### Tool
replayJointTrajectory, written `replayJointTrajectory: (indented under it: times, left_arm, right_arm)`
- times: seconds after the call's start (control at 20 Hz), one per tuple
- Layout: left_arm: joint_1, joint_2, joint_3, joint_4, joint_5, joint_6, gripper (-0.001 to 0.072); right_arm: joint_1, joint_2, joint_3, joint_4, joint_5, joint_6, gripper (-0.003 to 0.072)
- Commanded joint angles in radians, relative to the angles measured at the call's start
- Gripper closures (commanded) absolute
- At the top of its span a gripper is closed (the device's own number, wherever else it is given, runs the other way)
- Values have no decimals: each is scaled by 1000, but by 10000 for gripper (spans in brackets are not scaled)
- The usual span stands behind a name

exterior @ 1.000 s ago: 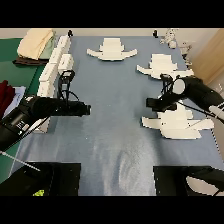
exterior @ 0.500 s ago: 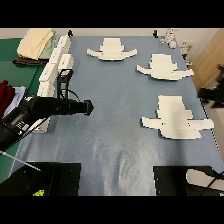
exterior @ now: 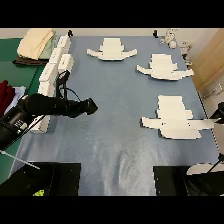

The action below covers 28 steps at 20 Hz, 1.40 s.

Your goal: Fold the box.

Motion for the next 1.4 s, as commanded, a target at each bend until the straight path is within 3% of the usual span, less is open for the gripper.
replayJointTrajectory:
  times: [0.0,0.15,0.2,0.25,0.45,0.55,0.8,0.95,1.3,1.35]
  left_arm:
    - [16,-2,1,-58,-28,-5,63]
    - [16,-13,1,-78,-32,-4,63]
    - [16,-15,1,-84,-32,-5,63]
    - [16,-15,1,-91,-31,-4,63]
    - [16,-15,1,-98,-31,-4,63]
    - [16,-15,1,-98,-29,-4,62]
    - [16,-14,1,-98,-28,-4,63]
    - [16,-15,1,-97,-30,-2,63]
    - [16,-15,1,-93,-53,96,63]
    - [16,-15,1,-93,-53,102,63]
  right_arm:
    - [-55,-85,32,87,52,-121,306]
    - [-55,-127,33,96,70,-162,306]
    - [-55,-137,33,100,78,-163,323]
    - [-54,-142,33,116,93,-165,415]
    - [-52,-142,33,270,183,-188,455]
    - [-29,-142,32,294,223,-188,655]
    - [98,-132,13,357,261,-67,688]
    - [203,-8,-130,437,139,-77,690]
    - [425,403,-600,439,-235,-9,684]
    - [446,425,-635,438,-277,14,635]
